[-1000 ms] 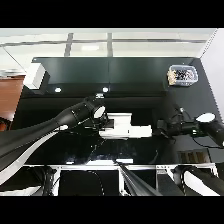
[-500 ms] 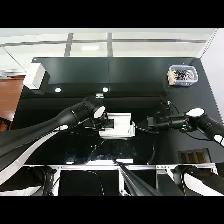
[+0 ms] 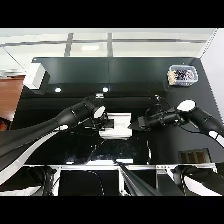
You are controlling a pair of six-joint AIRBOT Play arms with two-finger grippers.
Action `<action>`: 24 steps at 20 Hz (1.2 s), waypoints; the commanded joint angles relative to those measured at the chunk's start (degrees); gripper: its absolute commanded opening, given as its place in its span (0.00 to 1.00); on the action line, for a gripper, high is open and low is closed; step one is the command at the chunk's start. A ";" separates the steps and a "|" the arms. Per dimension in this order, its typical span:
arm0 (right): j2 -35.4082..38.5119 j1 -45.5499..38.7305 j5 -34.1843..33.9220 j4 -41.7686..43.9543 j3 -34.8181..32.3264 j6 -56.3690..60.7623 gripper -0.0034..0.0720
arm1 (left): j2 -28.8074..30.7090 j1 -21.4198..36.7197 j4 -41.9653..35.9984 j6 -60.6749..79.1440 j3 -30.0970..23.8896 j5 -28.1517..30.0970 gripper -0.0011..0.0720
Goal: Fold the box and place the chain.
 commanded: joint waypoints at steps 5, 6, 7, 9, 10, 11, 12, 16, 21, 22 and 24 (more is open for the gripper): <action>-0.02 6.47 -6.91 -7.15 1.55 9.81 0.58 | -0.04 0.02 0.02 0.02 0.07 0.20 0.05; -0.02 7.65 -8.35 -7.15 1.55 10.25 0.51 | -0.04 0.02 0.00 0.02 0.07 0.17 0.05; -0.04 8.83 -9.35 -7.13 1.55 10.82 0.51 | -0.04 0.02 0.00 0.02 0.07 0.17 0.05; -0.04 10.91 -9.57 -7.43 1.79 11.74 0.51 | -0.04 0.02 0.00 0.02 0.07 0.15 0.05; -0.04 11.76 -10.05 -9.64 2.10 13.49 0.51 | -0.04 0.02 0.00 0.02 0.07 0.17 0.05; -0.04 12.59 -10.80 -13.38 2.69 17.64 0.51 | -0.04 0.00 0.00 0.02 0.07 0.17 0.05; -0.04 13.09 -11.04 -16.59 3.45 20.72 0.51 | -0.04 0.02 0.00 0.02 0.07 0.17 0.05; -0.04 14.93 -10.99 -23.78 6.86 27.58 0.51 | -0.04 0.00 0.00 0.02 0.07 0.17 0.05; -5.33 19.58 -5.09 -34.51 14.05 40.70 0.44 | -0.04 0.02 0.00 0.02 0.07 0.17 0.05; -6.71 21.07 -4.20 -37.29 15.52 43.21 0.44 | -0.04 0.02 0.02 0.02 0.07 0.17 0.05; -9.01 24.00 -3.08 -43.06 17.66 50.62 0.44 | -0.04 0.02 0.00 0.02 0.07 0.17 0.05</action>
